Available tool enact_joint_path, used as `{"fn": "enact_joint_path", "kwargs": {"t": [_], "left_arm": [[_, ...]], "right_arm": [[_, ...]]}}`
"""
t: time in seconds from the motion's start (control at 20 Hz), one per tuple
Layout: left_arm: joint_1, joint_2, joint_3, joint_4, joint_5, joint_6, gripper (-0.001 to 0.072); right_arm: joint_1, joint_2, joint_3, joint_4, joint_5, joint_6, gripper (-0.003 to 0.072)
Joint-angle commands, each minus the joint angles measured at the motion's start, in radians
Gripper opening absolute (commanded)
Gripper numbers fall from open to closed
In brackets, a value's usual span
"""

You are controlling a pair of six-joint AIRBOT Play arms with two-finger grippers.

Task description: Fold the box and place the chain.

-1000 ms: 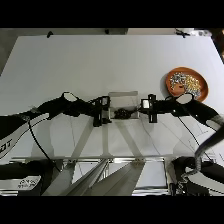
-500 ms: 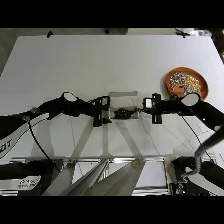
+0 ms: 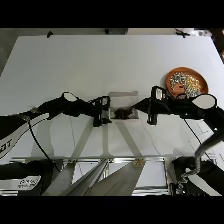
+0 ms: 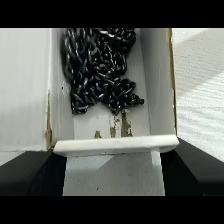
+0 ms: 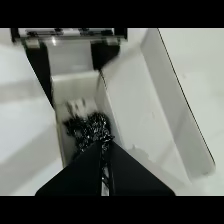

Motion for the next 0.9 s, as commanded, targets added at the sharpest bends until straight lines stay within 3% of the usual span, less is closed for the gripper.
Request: {"fn": "enact_joint_path", "kwargs": {"t": [0.0, 0.15, 0.4, 0.6, 0.7, 0.8, 0.85], "left_arm": [[0.0, -0.001, 0.0, 0.0, 0.0, 0.0, 0.0271], [0.0, -0.001, 0.0, 0.0, 0.0, 0.0, 0.0271], [0.0, -0.001, 0.0, 0.0, 0.0, 0.0, 0.0271], [0.0, -0.001, 0.0, 0.0, 0.0, 0.0, 0.0271], [0.0, -0.001, 0.0, 0.0, 0.0, 0.0, 0.0271], [0.0, -0.001, 0.0, 0.0, 0.0, 0.0, 0.0271], [0.0, -0.001, 0.0, 0.0, 0.0, 0.0, 0.0271]], "right_arm": [[0.08, -0.009, 0.0, 0.088, -0.023, 0.026, 0.0012], [0.143, -0.084, 0.0, 0.088, -0.131, 0.105, 0.0012], [0.185, -0.224, 0.0, 0.089, -0.153, 0.18, 0.0013], [0.178, -0.24, 0.0, 0.052, -0.272, 0.461, 0.0036], [0.151, -0.239, 0.003, 0.051, -0.266, 0.552, 0.0072], [0.123, -0.234, 0.003, 0.047, -0.207, 0.563, 0.0322], [0.111, -0.227, 0.003, 0.046, -0.172, 0.563, 0.0346]]}}
